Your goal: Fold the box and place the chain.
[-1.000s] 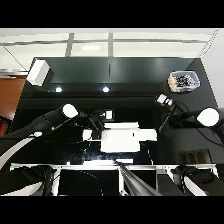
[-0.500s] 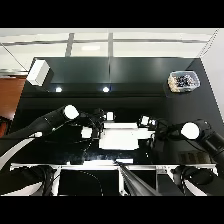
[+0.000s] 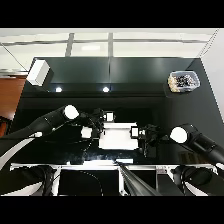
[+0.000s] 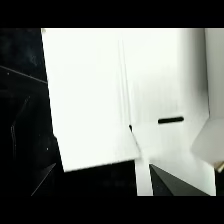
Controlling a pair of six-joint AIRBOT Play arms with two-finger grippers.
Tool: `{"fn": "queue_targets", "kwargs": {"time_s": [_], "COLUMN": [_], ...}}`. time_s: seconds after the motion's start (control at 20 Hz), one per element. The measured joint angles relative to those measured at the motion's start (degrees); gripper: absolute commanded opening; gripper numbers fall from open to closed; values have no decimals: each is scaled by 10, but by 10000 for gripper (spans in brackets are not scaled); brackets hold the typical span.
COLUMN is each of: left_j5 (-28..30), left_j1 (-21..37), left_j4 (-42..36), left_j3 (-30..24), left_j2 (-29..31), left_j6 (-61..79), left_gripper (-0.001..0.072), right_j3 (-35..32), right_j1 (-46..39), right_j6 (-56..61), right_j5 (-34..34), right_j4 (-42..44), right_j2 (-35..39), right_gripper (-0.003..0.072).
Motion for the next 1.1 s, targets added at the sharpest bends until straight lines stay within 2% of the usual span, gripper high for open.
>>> {"fn": "queue_targets", "kwargs": {"time_s": [0.7, 1.1], "left_j5": [-9, -11], "left_j1": [0, -1], "left_j4": [0, -1], "left_j3": [0, 0], "left_j2": [0, 0], "left_j6": [2, 1], "left_gripper": [28, 28], "right_j3": [0, 7], "right_j1": [16, 15], "right_j6": [-93, -76], "right_j5": [-44, -71], "right_j4": [63, 78], "right_j2": [-45, -28], "right_gripper": [654, 655]}}
